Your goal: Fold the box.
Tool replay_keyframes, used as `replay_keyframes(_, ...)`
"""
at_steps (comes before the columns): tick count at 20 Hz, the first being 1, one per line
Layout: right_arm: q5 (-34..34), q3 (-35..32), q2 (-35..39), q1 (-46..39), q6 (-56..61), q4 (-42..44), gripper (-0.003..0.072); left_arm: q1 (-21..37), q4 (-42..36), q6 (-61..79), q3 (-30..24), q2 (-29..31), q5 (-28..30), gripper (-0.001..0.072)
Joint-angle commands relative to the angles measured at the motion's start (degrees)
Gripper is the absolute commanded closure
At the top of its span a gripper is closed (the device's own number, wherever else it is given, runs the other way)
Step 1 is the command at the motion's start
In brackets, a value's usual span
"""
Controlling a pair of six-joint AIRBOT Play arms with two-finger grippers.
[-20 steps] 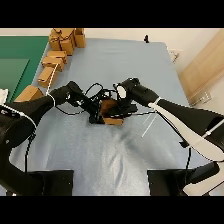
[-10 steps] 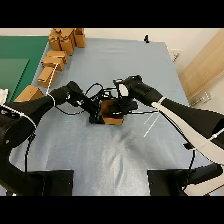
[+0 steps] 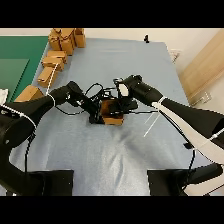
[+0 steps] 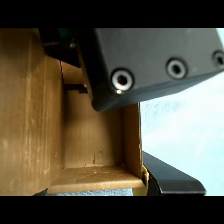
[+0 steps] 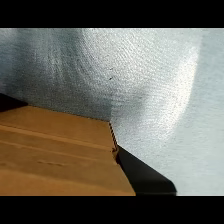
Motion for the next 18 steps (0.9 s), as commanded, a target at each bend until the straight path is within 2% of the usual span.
replay_keyframes(1,0.2,0.0,-0.5,0.1,0.0,0.5,0.0516,0.0,0.1,0.0,0.0,0.0,0.0,0.0294)
replay_keyframes(3,0.2,0.0,-0.9,0.1,0.0,1.1,0.0606,0.0,0.1,0.0,0.0,0.0,0.0,0.0294)
replay_keyframes(5,0.2,-0.1,-1.5,0.1,0.0,2.1,0.0606,0.0,0.1,0.0,0.0,0.0,0.0,0.0294)
replay_keyframes(7,0.2,-0.1,-2.0,0.3,0.0,3.0,0.0665,0.0,0.1,0.0,0.0,0.0,0.0,0.0294)
replay_keyframes(11,0.2,-0.1,-2.2,0.5,0.0,5.9,0.0661,0.0,0.1,0.0,0.0,0.0,0.0,0.0294)
replay_keyframes(12,0.2,-0.1,-2.2,0.5,0.0,6.4,0.0649,0.0,0.1,0.0,0.0,0.0,0.0,0.0294)
replay_keyframes(13,0.2,-0.1,-2.2,0.5,0.0,6.9,0.0499,0.0,0.1,0.0,0.0,0.0,0.0,0.0294)
replay_keyframes(14,0.1,-0.1,-2.3,0.5,-0.5,7.5,0.0383,0.0,0.1,0.0,0.0,0.0,0.0,0.0294)
replay_keyframes(16,0.1,-0.1,-2.3,0.5,-0.5,7.8,0.0389,0.0,0.1,0.0,0.0,0.0,0.0,0.0294)
replay_keyframes(17,-0.1,-0.1,-2.3,0.5,-0.5,7.8,0.0417,0.0,0.1,0.0,0.0,0.0,0.0,0.0294)
replay_keyframes(18,-0.2,0.0,-2.3,0.5,-0.5,7.8,0.0475,0.0,0.1,-0.1,0.0,0.0,0.0,0.0294)
